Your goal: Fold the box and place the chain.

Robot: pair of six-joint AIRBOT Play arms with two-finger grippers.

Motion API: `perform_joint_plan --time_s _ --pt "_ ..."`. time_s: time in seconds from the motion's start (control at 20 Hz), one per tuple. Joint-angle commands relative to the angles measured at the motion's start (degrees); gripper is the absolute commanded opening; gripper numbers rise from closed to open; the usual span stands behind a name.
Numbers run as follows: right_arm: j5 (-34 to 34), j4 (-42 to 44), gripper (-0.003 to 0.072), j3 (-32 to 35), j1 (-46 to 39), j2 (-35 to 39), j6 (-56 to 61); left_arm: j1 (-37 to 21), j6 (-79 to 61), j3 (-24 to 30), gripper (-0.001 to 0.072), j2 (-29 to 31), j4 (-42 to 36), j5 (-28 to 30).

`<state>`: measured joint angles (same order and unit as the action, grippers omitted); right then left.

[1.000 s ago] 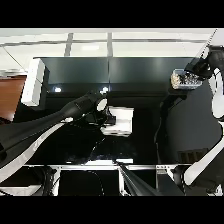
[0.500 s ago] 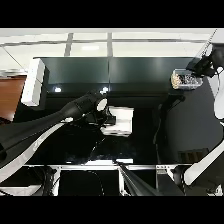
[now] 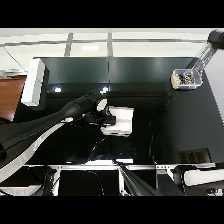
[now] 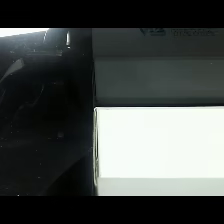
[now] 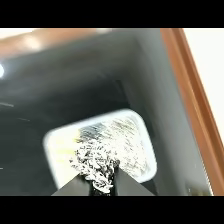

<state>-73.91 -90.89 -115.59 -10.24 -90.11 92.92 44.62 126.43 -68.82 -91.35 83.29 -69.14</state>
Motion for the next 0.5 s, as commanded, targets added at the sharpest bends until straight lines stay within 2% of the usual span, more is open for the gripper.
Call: perform_joint_plan --time_s 0.0,0.25,0.45 --pt "-0.5 2.8 0.0009 0.0 2.9 10.3 -1.9 0.0 0.0 0.0 0.0026 0.0 0.0 0.1" --pt "-2.6 12.6 0.0009 0.0 3.3 18.0 -2.6 0.0 0.0 0.0 0.0026 0.0 0.0 -0.1" --pt "-5.0 14.1 0.0008 2.2 6.5 22.5 -3.3 0.0 0.0 0.0 0.0026 0.0 0.0 -0.4"
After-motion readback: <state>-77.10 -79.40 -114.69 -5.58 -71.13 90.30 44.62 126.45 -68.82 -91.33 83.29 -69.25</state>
